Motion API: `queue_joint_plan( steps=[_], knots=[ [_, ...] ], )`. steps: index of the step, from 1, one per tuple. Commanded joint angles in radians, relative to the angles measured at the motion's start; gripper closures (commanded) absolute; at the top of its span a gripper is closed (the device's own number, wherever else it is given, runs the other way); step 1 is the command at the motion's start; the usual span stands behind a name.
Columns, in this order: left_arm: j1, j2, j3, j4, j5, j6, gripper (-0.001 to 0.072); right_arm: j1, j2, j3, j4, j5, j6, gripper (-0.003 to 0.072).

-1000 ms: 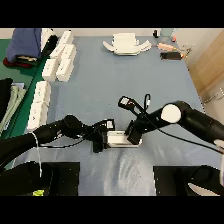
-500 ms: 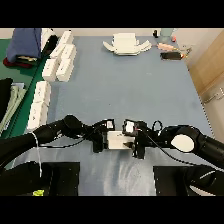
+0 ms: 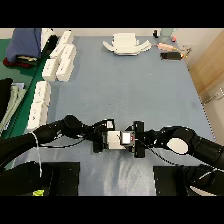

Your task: Fold the box.

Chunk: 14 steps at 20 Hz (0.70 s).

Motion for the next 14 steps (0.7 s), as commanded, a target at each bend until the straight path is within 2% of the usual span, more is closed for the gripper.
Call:
queue_joint_plan(
  steps=[1, 5, 8, 14],
  knots=[
    [0.001, 0.0, 0.0, 0.0, -0.001, 0.0, 0.0242, 0.014, -0.021, -0.001, -0.034, -0.009, -0.035, 0.0163],
    [0.001, 0.0, 0.0, 0.0, -0.001, 0.0, 0.0242, 0.016, -0.04, 0.0, -0.061, -0.021, -0.035, 0.0166],
    [0.001, 0.0, 0.0, 0.0, -0.001, 0.0, 0.0241, 0.016, -0.022, 0.003, -0.094, -0.06, -0.035, 0.0166],
    [0.001, 0.0, 0.0, 0.0, -0.001, 0.0, 0.0241, 0.016, 0.033, 0.019, -0.105, -0.062, -0.035, 0.0166]
  ],
)
